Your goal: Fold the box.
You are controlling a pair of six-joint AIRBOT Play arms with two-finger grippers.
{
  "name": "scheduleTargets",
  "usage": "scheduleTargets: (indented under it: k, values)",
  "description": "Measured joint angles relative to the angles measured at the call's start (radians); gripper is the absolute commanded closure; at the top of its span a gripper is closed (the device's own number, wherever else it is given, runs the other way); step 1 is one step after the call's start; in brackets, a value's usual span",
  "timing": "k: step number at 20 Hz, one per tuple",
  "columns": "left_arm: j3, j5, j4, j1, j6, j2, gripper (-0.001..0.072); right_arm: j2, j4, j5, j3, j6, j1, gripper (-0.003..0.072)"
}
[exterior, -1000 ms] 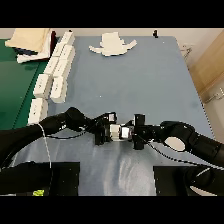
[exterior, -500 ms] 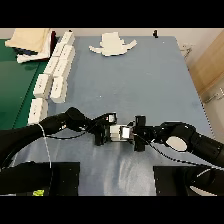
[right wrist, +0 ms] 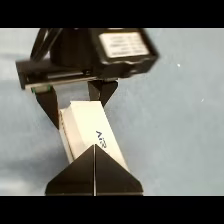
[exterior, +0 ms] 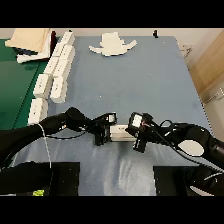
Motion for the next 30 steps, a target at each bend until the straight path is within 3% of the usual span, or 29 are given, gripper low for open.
scheduleTargets:
  k: [2, 5, 10, 30]
  values:
    - [0.000, 0.000, 0.000, 0.000, 0.000, 0.000, 0.0258, 0.016, 0.019, -0.036, -0.026, 0.173, 0.000, 0.0685]
    - [0.000, 0.001, 0.000, 0.000, 0.000, 0.000, 0.0258, 0.028, 0.055, -0.204, -0.109, 0.406, 0.000, 0.0685]
    - [0.000, 0.001, 0.000, 0.000, -0.001, 0.000, 0.0257, 0.038, 0.130, -0.369, -0.216, 0.563, 0.008, 0.0685]
    - [0.000, 0.001, 0.000, 0.000, 0.000, 0.000, 0.0258, 0.084, 0.166, -0.437, -0.355, 0.624, 0.048, 0.0685]
